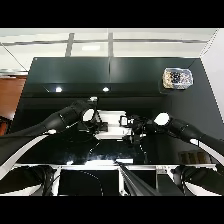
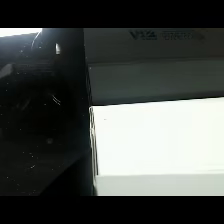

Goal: Fold the box and place the chain.

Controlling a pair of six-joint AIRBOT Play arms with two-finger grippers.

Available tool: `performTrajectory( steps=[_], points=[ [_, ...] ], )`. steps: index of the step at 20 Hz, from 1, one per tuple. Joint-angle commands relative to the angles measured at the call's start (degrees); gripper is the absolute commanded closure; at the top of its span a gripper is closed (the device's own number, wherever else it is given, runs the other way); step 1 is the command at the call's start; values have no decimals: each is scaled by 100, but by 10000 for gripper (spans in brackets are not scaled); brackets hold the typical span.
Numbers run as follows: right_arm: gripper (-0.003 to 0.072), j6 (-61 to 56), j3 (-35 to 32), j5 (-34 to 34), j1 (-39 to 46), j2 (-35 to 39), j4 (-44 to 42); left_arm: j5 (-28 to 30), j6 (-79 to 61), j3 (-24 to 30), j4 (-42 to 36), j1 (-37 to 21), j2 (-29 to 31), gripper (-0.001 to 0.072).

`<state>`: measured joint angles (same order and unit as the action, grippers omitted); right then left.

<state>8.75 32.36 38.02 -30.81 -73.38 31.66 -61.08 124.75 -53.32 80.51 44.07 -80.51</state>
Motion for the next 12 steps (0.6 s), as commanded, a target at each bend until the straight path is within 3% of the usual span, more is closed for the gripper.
performTrajectory(
  steps=[1, 2, 7, 12],
  points=[
    [169, -125, 2, 44, 0, 13, 15, 44, -114, -7, -42, -2, 2, 681],
    [43, -284, 2, 155, 2, 79, 39, 37, -155, -7, -44, -20, 7, 681],
    [43, -798, 2, 389, 4, 839, 732, -164, -352, -162, 138, -79, 7, 681],
    [44, -813, 0, 426, -2, 890, 1038, -474, -313, -212, 459, -26, -4, 682]
  ],
)
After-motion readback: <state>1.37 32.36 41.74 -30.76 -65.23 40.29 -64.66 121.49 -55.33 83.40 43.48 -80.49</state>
